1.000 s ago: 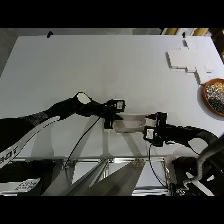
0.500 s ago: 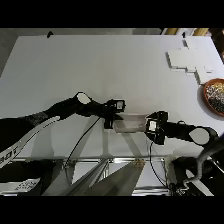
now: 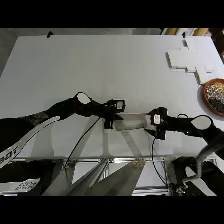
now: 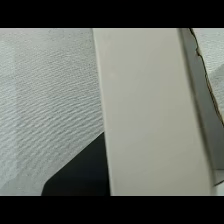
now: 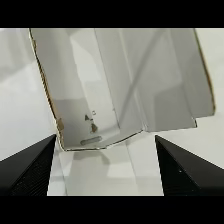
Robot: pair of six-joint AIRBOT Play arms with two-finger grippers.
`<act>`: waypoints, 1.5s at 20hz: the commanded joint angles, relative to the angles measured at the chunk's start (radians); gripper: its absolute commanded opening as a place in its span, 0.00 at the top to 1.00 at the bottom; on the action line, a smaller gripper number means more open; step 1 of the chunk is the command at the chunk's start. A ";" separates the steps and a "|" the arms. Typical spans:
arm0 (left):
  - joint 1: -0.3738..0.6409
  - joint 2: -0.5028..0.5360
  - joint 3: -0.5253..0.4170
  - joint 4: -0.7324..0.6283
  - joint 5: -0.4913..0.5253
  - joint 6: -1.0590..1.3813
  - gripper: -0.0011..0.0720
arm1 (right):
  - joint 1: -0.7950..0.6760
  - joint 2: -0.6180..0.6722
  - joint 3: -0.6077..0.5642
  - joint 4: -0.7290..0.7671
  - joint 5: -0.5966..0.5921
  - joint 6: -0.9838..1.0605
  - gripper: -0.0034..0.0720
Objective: Fold the box and place the chain.
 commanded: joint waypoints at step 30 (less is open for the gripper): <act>0.000 0.001 0.000 0.001 0.000 0.001 0.97 | -0.039 -0.346 0.040 0.200 0.115 -0.281 0.11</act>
